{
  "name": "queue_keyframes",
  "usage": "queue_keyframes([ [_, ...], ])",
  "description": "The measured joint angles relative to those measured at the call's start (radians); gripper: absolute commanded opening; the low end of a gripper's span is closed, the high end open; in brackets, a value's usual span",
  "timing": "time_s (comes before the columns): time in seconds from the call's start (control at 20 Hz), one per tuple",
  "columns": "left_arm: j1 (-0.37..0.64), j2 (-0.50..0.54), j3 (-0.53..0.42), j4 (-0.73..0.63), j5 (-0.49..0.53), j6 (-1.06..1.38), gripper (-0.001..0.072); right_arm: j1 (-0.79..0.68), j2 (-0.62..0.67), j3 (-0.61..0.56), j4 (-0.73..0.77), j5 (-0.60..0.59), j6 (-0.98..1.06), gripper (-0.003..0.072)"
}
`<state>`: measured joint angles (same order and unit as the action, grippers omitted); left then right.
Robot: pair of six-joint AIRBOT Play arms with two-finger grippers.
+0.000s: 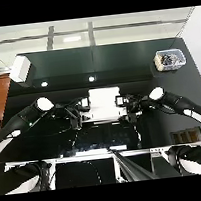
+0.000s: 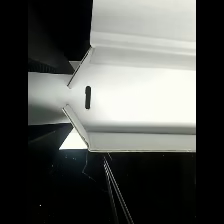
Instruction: Fold the box and place the chain.
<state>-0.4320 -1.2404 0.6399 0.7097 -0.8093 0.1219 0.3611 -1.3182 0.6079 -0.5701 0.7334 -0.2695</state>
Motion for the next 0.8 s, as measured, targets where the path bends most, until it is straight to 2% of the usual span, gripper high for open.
queue_keyframes([
  [0.15, 0.0, -0.001, 0.0, -0.006, -0.006, 0.003, 0.0346, 0.0, 0.0, 0.0, 0.0, 0.0, 0.0, 0.0409],
  [0.25, 0.0, -0.002, 0.0, -0.008, -0.011, 0.004, 0.0217, 0.0, 0.0, 0.0, 0.0, 0.0, 0.0, 0.0409],
  [0.8, -0.001, -0.032, 0.0, -0.082, 0.015, 0.006, 0.0219, 0.0, 0.0, 0.0, 0.001, -0.002, 0.001, 0.0409],
])
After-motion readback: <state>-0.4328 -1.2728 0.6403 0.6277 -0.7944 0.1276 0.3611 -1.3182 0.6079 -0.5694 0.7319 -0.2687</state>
